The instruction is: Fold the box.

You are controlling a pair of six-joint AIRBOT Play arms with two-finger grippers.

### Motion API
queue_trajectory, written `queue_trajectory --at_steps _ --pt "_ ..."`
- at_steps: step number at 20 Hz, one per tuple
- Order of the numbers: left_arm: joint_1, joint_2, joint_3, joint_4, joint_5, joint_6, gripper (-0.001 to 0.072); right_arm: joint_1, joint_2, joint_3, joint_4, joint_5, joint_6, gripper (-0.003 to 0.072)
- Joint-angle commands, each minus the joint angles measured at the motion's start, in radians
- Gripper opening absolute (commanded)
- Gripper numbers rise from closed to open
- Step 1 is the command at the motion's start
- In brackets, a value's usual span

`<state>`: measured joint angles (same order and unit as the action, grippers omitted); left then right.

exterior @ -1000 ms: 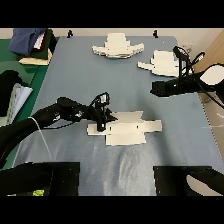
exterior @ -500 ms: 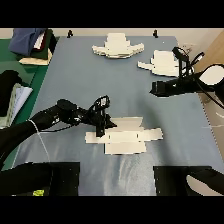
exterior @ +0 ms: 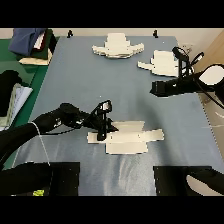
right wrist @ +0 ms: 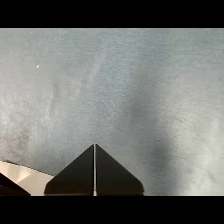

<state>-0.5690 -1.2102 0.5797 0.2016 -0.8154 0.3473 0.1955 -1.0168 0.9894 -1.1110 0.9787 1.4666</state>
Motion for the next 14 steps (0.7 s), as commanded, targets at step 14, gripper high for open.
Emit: queue_trajectory --at_steps 14 --pt "-0.003 0.043 -0.001 0.092 -0.022 -0.043 0.0017 -0.001 0.0 0.0 -0.01 0.014 0.0 0.0015"
